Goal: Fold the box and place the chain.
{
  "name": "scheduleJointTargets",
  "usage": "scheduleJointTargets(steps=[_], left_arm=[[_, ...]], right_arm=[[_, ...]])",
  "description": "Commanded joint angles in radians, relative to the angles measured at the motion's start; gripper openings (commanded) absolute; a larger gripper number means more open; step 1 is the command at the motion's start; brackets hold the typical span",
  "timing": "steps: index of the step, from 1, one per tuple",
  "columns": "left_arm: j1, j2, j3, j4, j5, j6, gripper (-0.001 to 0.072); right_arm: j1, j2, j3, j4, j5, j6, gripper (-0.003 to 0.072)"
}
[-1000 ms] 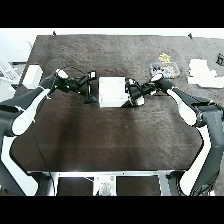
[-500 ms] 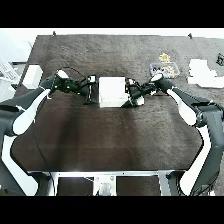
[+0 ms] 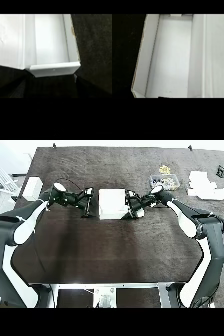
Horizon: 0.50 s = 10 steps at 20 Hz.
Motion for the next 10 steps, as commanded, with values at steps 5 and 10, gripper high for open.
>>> scheduleJointTargets(steps=[5,10], left_arm=[[0.001,-0.024,0.000,-0.046,-0.016,0.000,0.0720],[0.001,-0.024,0.000,-0.076,-0.009,0.015,0.0720]], right_arm=[[0.001,0.000,0.000,0.000,0.000,0.000,0.0592],[0.001,0.000,0.000,0.000,0.000,0.000,0.0592]])
